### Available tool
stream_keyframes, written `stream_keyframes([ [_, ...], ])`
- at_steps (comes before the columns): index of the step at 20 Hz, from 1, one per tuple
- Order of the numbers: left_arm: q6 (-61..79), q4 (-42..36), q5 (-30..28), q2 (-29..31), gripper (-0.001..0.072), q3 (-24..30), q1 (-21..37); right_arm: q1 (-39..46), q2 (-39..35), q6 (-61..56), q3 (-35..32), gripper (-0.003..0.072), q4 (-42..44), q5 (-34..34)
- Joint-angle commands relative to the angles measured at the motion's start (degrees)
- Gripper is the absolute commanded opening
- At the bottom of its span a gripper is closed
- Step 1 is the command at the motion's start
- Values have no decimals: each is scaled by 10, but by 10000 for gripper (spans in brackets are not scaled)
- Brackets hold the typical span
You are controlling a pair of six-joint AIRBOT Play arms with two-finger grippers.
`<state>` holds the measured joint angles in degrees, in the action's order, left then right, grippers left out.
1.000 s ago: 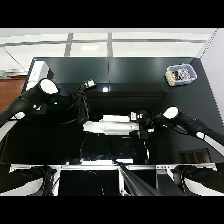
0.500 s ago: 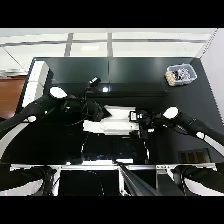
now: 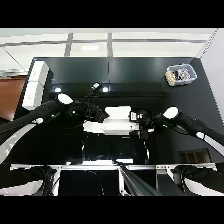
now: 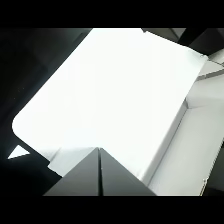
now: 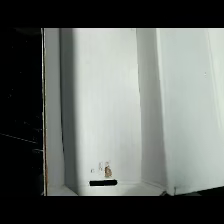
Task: Fold the box and place the chain.
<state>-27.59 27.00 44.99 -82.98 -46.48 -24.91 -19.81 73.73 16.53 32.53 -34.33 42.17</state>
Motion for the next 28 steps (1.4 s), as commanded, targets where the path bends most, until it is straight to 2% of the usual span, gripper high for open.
stream_keyframes([
  [1, 0, 16, -25, 29, 26, -5, 10, -1, 0, 0, 0, 188, 0, 0],
  [3, -3, 23, -23, 86, 26, -4, 42, -1, 0, 0, 0, 188, 0, 0],
  [5, -16, 32, 11, 150, 26, 0, 73, -1, 0, 0, 0, 188, 0, 0],
  [7, -3, 32, 44, 202, 27, 29, 83, -1, 0, 0, 0, 188, 0, 0],
  [9, 87, 30, 75, 221, 30, 77, 78, -1, 0, 0, 0, 188, 0, 0],
  [12, 314, 64, 119, 218, 41, 138, 78, -1, 0, 0, 0, 188, 0, 0],
  [13, 378, 77, 102, 217, 302, 151, 78, -1, 0, 0, 0, 188, 0, 0],
  [14, 403, 78, 79, 217, 652, 158, 78, -1, 0, 0, 0, 188, 0, 0],
  [15, 404, 80, 49, 215, 711, 159, 78, -1, 0, 0, 0, 188, 0, 0],
  [19, 414, 105, 16, 187, 711, 149, 64, -1, 0, 0, 0, 188, 0, 0],
  [24, 448, 96, -2, 115, 710, 124, 13, -1, 0, 0, 0, 188, 0, 0],
  [26, 448, 96, -43, 109, 709, 124, -2, -1, 0, 0, 0, 188, 0, 0],
  [28, 448, 93, -46, 109, 685, 123, -4, -1, 0, 0, 0, 188, 0, 0],
])
